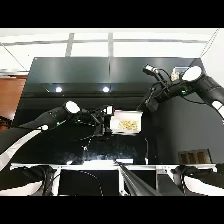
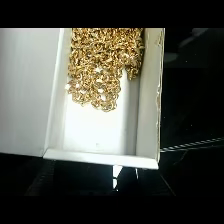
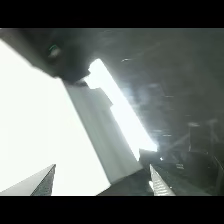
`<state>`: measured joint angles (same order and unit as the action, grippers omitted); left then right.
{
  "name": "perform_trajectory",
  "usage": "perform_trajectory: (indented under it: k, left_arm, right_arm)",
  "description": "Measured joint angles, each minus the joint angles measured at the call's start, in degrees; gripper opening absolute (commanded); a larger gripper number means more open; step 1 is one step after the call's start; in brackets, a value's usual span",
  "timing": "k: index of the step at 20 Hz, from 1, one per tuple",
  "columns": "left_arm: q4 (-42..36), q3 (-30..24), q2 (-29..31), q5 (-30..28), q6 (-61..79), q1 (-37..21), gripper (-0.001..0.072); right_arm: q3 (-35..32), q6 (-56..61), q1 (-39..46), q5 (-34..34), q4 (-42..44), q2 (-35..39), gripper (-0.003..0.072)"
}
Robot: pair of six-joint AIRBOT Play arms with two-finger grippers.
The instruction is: Fold the box and place the chain.
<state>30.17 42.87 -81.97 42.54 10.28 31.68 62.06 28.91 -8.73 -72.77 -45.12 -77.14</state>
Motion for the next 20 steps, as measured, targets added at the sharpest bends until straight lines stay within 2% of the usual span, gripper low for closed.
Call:
perform_trajectory:
  k: [3,6,9,20]
  left_arm:
    - [0.15,0.0,0.0,-0.13,-0.02,0.17,0.0382]
    - [0.33,0.02,0.0,-0.2,-0.04,0.28,0.0383]
    - [0.5,0.02,0.0,-0.22,-0.07,0.33,0.0382]
    - [0.7,0.02,0.0,-0.13,-0.04,0.33,0.0382]
  right_arm:
    - [-4.07,-2.25,-0.15,-1.09,0.76,5.29,0.0705]
    - [-10.73,-7.43,-1.14,2.82,3.08,8.5,0.0705]
    - [-14.43,-13.16,-2.38,7.54,4.52,9.73,0.0705]
    - [-16.59,-17.16,-6.34,6.05,4.22,10.49,0.0705]
